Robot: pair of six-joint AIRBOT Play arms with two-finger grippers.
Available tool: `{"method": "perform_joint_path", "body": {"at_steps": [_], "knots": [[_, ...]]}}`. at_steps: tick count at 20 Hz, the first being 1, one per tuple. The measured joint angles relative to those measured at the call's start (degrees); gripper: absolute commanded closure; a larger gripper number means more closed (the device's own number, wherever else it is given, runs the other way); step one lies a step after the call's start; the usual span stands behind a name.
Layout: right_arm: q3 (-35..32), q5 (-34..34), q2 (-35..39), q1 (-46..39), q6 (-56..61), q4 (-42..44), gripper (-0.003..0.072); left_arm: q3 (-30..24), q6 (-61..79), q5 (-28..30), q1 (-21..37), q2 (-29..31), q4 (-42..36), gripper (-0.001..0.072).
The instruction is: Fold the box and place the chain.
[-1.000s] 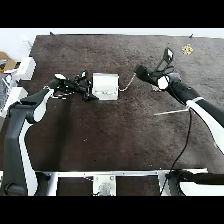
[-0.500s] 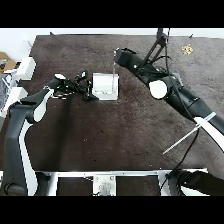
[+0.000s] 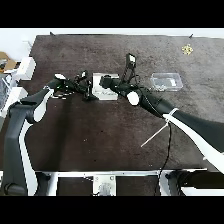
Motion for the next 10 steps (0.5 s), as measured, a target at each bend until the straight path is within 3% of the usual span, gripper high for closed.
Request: {"method": "perform_joint_path", "body": {"at_steps": [6, 10], "knots": [[-2.43, 14.40, 5.11, -10.29, -0.07, -9.66, 0.0393, 0.00, 0.00, 0.00, 0.00, -0.02, 0.00, 0.0367], [-6.36, 18.73, 5.05, -21.57, 0.00, -11.08, 0.0391, 0.00, 0.00, 0.00, 0.00, -0.02, 0.00, 0.0367]]}}
